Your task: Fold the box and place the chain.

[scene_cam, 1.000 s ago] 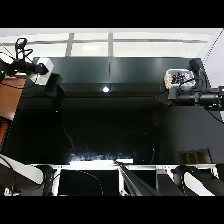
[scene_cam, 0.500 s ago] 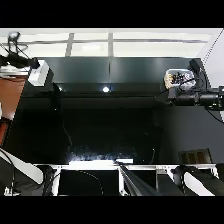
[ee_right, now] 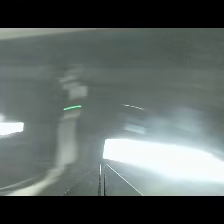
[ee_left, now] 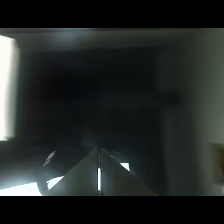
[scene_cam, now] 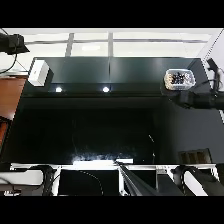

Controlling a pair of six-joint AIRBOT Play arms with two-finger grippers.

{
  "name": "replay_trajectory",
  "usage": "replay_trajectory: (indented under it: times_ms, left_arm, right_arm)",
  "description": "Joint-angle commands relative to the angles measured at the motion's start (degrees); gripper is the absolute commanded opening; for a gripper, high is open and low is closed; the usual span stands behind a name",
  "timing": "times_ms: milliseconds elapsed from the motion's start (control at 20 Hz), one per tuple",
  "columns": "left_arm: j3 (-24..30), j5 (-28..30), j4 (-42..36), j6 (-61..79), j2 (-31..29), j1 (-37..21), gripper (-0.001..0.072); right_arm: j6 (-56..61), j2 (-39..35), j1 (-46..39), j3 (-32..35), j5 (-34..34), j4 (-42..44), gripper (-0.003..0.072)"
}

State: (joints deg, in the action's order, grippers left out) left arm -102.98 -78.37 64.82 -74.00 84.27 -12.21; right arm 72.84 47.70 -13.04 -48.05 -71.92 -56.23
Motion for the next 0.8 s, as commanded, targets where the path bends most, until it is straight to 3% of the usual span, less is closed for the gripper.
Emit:
replay_trajectory:
  times_ms: [0, 100, 200, 300, 450, 750]
  left_arm:
    - [22.6, 7.6, -9.1, 4.5, -18.8, 4.1, 0.0027]
    - [43.4, 17.1, -8.5, 6.5, -32.0, 8.5, 0.0026]
    - [60.1, 26.4, -8.3, 6.5, -42.9, 10.8, 0.0027]
    - [68.9, 28.1, -7.7, 6.6, -50.4, 10.7, 0.0027]
    - [71.7, 27.2, -4.2, 6.5, -55.3, 10.7, 0.0028]
    - [72.1, 27.6, -5.5, 6.5, -55.8, 10.7, 0.0028]
  right_arm:
    - [9.7, -8.7, -0.7, 3.0, 4.5, -22.1, 0.0036]
    - [9.4, -11.7, -0.4, 7.5, 10.4, -18.8, 0.0036]
    - [9.3, -12.0, 0.7, 11.4, 16.4, -18.0, 0.0036]
    - [8.3, -12.0, 1.3, 14.0, 19.1, -18.5, 0.0035]
    - [8.4, -12.0, 1.3, 14.2, 16.7, -19.0, 0.0034]
    - [8.4, -12.0, 1.3, 14.2, 16.7, -19.0, 0.0034]
